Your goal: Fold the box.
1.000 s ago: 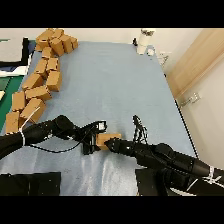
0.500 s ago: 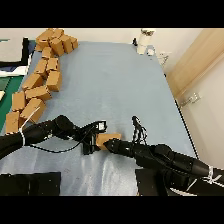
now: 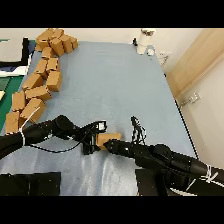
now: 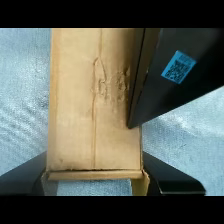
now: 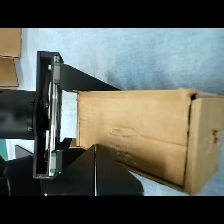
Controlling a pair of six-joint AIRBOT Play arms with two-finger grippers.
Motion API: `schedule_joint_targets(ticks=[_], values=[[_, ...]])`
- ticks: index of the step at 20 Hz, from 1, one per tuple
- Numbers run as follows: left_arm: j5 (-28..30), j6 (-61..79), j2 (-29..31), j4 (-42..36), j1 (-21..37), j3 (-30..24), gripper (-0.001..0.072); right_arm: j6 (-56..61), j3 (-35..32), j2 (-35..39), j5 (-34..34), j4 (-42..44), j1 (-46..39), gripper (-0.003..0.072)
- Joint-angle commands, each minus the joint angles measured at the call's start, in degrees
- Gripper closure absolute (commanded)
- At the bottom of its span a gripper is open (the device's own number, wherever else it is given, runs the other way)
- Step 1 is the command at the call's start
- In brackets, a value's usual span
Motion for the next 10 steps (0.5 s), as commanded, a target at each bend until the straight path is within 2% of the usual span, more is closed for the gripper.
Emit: schedule_joint_targets(ticks=[1, 4, 7, 10], values=[[0.0, -0.02, 0.02, -0.02, 0.02, 0.04, 0.0248, 0.0, -0.04, -0.46, 0.17, -0.07, 0.07, 0.0683], [0.0, -0.02, 0.02, -0.02, 0.0, 0.04, 0.0248, -0.76, 0.24, 0.37, 0.42, -0.68, 0.07, 0.0683], [0.0, -0.02, 0.02, -0.02, 0.0, 0.04, 0.0247, -1.25, 1.66, 6.01, -0.37, -5.64, 0.0, 0.0683], [0.0, -0.02, 0.02, -0.02, 0.0, 0.04, 0.0247, 0.28, 2.8, 11.43, -8.61, -14.75, -3.67, 0.0682]])
